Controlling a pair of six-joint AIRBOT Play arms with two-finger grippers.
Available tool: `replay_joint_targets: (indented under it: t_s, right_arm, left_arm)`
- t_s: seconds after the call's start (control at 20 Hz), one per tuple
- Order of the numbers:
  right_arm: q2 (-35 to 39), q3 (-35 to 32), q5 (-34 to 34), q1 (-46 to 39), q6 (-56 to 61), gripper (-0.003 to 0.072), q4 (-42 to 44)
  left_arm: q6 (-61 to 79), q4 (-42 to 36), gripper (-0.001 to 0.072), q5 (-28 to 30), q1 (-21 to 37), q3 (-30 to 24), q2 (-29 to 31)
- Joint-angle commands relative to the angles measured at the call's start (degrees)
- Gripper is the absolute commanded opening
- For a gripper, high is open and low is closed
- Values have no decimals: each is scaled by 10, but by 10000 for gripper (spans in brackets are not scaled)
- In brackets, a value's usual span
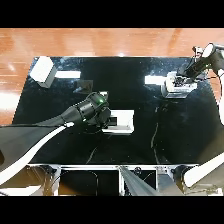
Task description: Fold the box and place the chain.
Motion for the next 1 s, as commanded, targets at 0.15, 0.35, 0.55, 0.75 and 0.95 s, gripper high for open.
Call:
replay_joint_targets:
  t_s: [0.15, 0.35, 0.55, 0.75, 0.95]
  right_arm:
    - [-30, 1, 15, 1, -2, 406, 4]
    - [-42, 1, 0, 0, -2, 406, 3]
    - [-45, 1, -8, 0, -2, 384, 3]
    - [-40, 2, -11, 0, -11, 20, 4]
    - [-11, 2, -11, 0, -21, 19, 4]
  left_arm:
    - [0, 0, 18, 3, 0, 0, 0]
    - [0, 0, 19, 2, 0, 0, 0]
    - [0, 0, 19, 2, 0, 0, 0]
    - [0, 0, 19, 2, 0, 0, 0]
    - [0, 3, 18, 0, 0, 0, 0]
